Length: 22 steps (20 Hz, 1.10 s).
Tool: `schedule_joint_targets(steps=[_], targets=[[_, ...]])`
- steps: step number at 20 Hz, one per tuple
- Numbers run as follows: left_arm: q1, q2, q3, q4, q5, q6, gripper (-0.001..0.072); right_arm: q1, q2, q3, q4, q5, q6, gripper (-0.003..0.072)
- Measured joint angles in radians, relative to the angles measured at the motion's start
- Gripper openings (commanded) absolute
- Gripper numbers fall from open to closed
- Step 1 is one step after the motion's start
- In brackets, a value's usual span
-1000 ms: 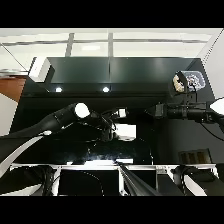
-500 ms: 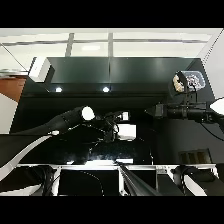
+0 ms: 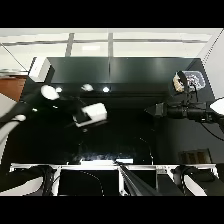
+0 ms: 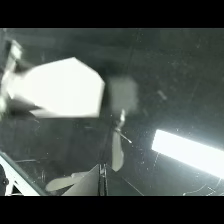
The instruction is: Fold the box and place the chain.
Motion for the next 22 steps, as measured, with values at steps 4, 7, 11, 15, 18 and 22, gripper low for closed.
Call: schedule_joint_targets(steps=[4,7,11,15,18,22], targets=[[0.369,0.024,0.000,0.082,-0.053,-0.090,0.0331,0.000,0.000,0.000,0.000,-0.005,0.000,0.0040],[0.610,0.029,0.000,0.105,0.006,-0.118,0.0335,0.000,0.000,0.000,0.000,-0.010,0.000,0.0039],[0.756,0.006,0.014,0.114,0.175,-0.136,0.0359,0.000,0.000,0.000,0.003,-0.040,0.010,0.0039],[0.776,-0.094,0.109,0.114,0.288,-0.142,0.0359,0.000,0.000,0.000,0.003,-0.069,0.022,0.0039],[0.770,-0.180,0.209,0.079,0.318,-0.146,0.0359,0.000,0.000,0.000,0.003,-0.080,0.024,0.0040],[0.754,-0.262,0.289,0.003,0.317,-0.146,0.0440,0.000,0.000,0.000,0.003,-0.086,0.027,0.0040]])
